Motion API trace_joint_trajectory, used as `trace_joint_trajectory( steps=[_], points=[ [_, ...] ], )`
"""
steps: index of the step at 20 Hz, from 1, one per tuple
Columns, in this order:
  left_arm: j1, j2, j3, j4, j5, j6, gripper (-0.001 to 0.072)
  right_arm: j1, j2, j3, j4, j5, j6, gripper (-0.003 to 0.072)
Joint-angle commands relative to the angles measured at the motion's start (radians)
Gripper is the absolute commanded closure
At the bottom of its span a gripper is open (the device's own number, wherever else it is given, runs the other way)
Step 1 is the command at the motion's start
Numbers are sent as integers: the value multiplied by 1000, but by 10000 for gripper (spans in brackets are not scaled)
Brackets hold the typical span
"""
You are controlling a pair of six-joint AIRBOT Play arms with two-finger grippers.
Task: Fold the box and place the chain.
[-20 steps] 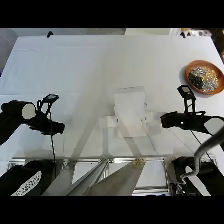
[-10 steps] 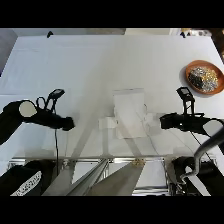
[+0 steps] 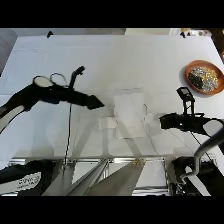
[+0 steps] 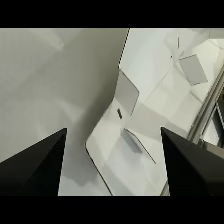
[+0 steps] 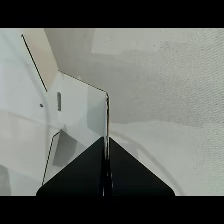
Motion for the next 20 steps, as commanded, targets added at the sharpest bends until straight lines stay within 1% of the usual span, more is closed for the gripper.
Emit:
trace_joint_trajectory(
  steps=[1,4,7,10,12,13,14,15,16,17,18,19,20],
  points=[
    [-80,-179,146,-75,26,98,64,1,1,0,0,1,0,669],
    [-158,-313,269,-75,4,94,64,1,1,0,0,3,0,669],
    [-193,-411,338,-80,-13,101,65,1,1,0,0,4,0,669],
    [-195,-437,345,-112,-41,155,88,1,1,0,0,4,0,669],
    [-194,-436,345,-79,-86,174,153,1,1,0,0,4,0,669],
    [-194,-436,345,-45,-110,177,154,1,1,0,0,5,0,669],
    [-194,-436,345,-21,-132,183,170,1,1,0,0,5,0,669],
    [-194,-436,345,-8,-149,200,227,1,1,0,0,5,0,669],
    [-193,-436,345,-6,-152,210,255,1,1,0,0,5,0,669],
    [-192,-436,345,-7,-151,219,377,1,1,0,0,6,0,669],
    [-189,-434,345,-3,-151,232,461,1,1,0,0,9,0,669],
    [-185,-430,345,0,-151,237,464,1,1,0,0,13,0,669],
    [-179,-425,345,3,-153,253,536,1,1,0,0,17,0,669]
  ],
)
